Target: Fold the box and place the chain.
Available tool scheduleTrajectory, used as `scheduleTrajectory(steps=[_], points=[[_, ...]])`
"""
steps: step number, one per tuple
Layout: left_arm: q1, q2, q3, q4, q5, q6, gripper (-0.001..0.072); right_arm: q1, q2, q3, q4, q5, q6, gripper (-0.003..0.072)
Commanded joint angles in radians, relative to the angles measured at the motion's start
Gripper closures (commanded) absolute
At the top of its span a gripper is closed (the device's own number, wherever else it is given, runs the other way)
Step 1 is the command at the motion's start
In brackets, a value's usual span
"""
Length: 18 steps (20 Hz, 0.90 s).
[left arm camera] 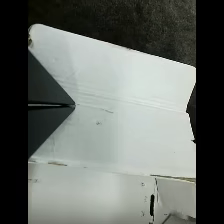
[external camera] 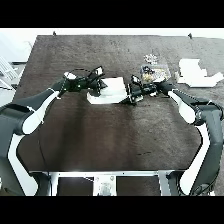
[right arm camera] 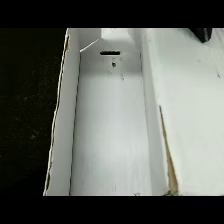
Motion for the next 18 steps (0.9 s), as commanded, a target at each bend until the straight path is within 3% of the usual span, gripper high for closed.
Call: scheduleTrajectory(steps=[1, 6, 13, 16, 17, 18], points=[[-0.001, -0.001, 0.0, 0.006, -0.006, 0.003, 0.0693, -0.001, 0.0, 0.0, 0.0, 0.0, 0.0, 0.0111], [0.006, 0.019, 0.037, 0.006, -0.06, 0.011, 0.0691, -0.001, 0.0, 0.0, 0.0, 0.0, 0.0, 0.0111], [0.131, 0.135, 0.079, 0.035, -0.466, -0.013, 0.0689, -0.001, 0.0, 0.0, 0.0, 0.0, 0.0, 0.0111], [0.158, 0.187, 0.079, 0.161, -0.53, -0.095, 0.0686, -0.001, 0.0, 0.0, 0.0, 0.0, 0.0, 0.0111], [0.158, 0.191, 0.079, 0.209, -0.54, -0.141, 0.0528, -0.001, 0.0, 0.0, 0.0, 0.0, 0.0, 0.0111], [0.158, 0.191, 0.078, 0.238, -0.538, -0.204, 0.0301, -0.001, 0.0, 0.0, 0.0, 0.0, 0.0, 0.011]])
